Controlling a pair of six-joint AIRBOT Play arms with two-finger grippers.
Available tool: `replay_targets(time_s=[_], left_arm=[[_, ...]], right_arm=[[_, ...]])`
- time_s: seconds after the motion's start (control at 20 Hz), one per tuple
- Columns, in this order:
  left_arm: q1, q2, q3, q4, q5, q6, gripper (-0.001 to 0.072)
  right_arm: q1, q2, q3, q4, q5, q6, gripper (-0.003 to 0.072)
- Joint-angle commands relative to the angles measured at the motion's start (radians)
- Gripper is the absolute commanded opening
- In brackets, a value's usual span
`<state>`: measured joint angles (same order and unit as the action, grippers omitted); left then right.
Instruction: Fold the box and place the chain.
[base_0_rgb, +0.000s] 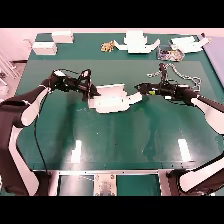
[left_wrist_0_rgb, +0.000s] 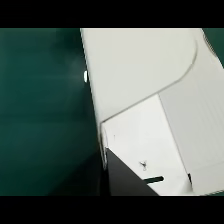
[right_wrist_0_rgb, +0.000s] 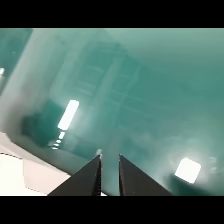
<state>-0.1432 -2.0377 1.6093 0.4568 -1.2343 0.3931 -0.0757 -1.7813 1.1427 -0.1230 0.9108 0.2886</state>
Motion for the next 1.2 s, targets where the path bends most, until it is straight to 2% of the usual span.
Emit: replay_targets(time_s=[0.0,0.65,1.15], left_arm=[[0.000,0.001,0.001,0.014,-0.013,-0.004,0.0012],[0.001,0.000,0.003,-0.019,0.003,-0.001,0.0018],[0.001,0.000,0.017,0.046,-0.048,-0.051,0.0014]], right_arm=[[-0.016,0.001,0.001,0.001,-0.025,-0.043,0.0149],[-0.052,0.001,0.001,0.000,-0.020,-0.065,0.0150],[-0.050,0.001,0.001,0.000,-0.020,-0.066,0.0150]])
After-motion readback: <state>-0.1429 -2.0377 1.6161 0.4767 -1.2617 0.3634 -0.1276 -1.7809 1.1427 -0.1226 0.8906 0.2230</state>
